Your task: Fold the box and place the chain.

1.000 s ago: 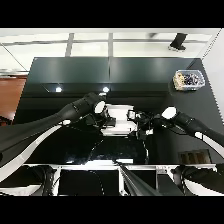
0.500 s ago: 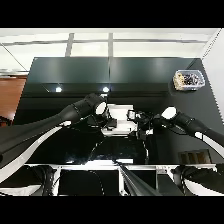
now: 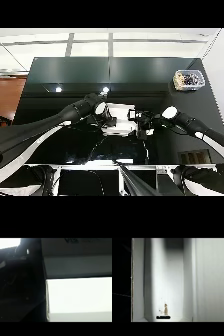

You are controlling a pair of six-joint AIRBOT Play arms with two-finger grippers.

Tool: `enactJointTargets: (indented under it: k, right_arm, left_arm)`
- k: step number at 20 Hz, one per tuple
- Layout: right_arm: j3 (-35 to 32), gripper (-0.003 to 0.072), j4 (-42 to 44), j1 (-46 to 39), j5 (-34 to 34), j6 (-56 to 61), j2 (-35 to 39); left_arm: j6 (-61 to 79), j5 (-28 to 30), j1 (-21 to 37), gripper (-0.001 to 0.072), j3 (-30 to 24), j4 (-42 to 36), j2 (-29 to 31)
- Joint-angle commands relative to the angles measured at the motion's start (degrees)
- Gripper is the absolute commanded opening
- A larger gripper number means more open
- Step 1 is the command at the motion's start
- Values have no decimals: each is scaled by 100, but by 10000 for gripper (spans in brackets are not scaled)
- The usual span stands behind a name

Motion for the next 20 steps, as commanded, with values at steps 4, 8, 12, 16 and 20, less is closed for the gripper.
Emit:
enactJointTargets:
  k: [4, 8, 12, 16, 20]
  right_arm:
    - [2, 720, -22, -13, -37, 4, 26]
    - [2, 720, -756, -11, 68, 511, 568]
    - [0, 718, -1606, -11, 129, 581, 1051]
    - [-2, 717, -1202, 2, 26, 577, 1045]
    - [-4, 718, -748, 9, -120, 573, 988]
  left_arm:
    - [17, 0, 2, 26, 7, -11, 4]
    - [-33, -138, 4, 24, 7, 57, 15]
    - [-149, -151, 24, 24, 7, 120, 83]
    - [-328, -455, 37, 23, 9, 387, 63]
    - [-402, -422, 35, 24, 20, 321, 63]
